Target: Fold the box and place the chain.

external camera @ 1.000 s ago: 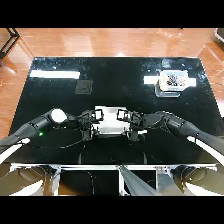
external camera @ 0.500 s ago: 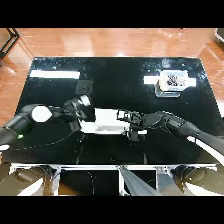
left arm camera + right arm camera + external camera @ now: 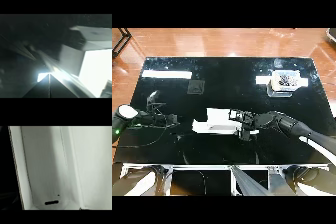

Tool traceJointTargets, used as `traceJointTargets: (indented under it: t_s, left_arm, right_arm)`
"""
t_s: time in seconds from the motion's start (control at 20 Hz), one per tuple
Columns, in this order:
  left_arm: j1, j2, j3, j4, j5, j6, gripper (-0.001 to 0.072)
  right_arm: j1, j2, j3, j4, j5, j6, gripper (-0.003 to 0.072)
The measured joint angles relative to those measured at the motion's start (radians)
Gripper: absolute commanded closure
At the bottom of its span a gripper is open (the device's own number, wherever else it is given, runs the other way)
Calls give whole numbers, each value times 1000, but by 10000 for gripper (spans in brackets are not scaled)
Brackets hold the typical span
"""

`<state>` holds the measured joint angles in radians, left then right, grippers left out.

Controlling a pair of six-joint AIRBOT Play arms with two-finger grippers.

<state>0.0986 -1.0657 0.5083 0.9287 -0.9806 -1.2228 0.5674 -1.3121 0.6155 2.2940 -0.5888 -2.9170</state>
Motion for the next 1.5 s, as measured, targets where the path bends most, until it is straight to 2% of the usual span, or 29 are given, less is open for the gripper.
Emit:
traceJointTargets:
  t_s: [0.4, 0.65, 0.7, 0.75, 0.8, 0.95, 1.05, 1.5]
  left_arm:
    - [-182, -161, -17, -195, 62, -34, 682]
    - [-219, -192, -19, -267, 84, 27, 676]
    - [-220, -194, -19, -282, 82, 47, 547]
    - [-222, -195, -17, -297, 77, 63, 371]
    - [-222, -196, -13, -314, 67, 73, 270]
    - [-223, -198, 9, -336, 20, 93, 248]
    - [-224, -198, 33, -346, -16, 100, 192]
    - [-229, -198, 116, -388, -160, 108, 192]
  right_arm:
    - [0, 0, 0, 1, 2, 0, 332]
    - [0, 0, 0, 2, 2, 0, 332]
    - [0, 0, 0, 2, 2, 0, 332]
    - [0, 0, 0, 2, 2, 0, 331]
    - [0, 0, 0, 2, 2, 0, 332]
    - [0, 0, 0, 2, 2, 0, 331]
    - [0, 0, 0, 2, 2, 0, 331]
    - [0, 0, 0, 2, 2, 0, 331]
